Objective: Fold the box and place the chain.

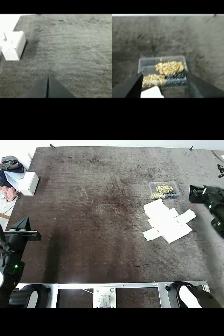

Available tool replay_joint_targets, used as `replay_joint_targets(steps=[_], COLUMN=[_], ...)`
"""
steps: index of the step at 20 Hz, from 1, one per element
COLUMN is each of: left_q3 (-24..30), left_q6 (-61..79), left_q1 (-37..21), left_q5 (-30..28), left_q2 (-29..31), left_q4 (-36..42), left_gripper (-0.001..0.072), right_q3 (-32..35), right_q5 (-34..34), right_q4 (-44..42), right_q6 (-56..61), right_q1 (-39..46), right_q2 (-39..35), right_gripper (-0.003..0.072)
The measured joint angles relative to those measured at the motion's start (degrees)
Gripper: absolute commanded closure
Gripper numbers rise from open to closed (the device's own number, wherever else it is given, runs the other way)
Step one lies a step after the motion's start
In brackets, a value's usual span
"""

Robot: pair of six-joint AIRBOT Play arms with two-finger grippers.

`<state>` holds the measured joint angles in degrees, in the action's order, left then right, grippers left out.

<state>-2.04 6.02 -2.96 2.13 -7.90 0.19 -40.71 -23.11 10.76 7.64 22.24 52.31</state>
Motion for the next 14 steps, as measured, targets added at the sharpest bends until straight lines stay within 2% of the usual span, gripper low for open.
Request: replay_joint_targets(steps=[3,6,10,14], left_q3=[0.0,0.0,0.0,0.0], left_q6=[0.0,0.0,0.0,0.0], left_q1=[0.0,0.0,0.0,0.0], left_q5=[0.0,0.0,0.0,0.0], left_q2=[0.0,0.0,0.0,0.0], left_q4=[0.0,0.0,0.0,0.0], left_gripper=[0.0697,0.0697,0.0697,0.0697], right_q3=[-12.7,-26.3,-41.5,-49.5], right_q5=[-18.1,-30.4,-43.8,-52.6], right_q4=[13.2,27.1,42.2,51.1], right_q6=[13.0,22.7,29.1,28.8], right_q1=[8.8,13.0,14.6,13.3], right_q2=[11.7,21.9,34.9,45.2], right_gripper=[0.0091,0.0090,0.0093,0.0092])
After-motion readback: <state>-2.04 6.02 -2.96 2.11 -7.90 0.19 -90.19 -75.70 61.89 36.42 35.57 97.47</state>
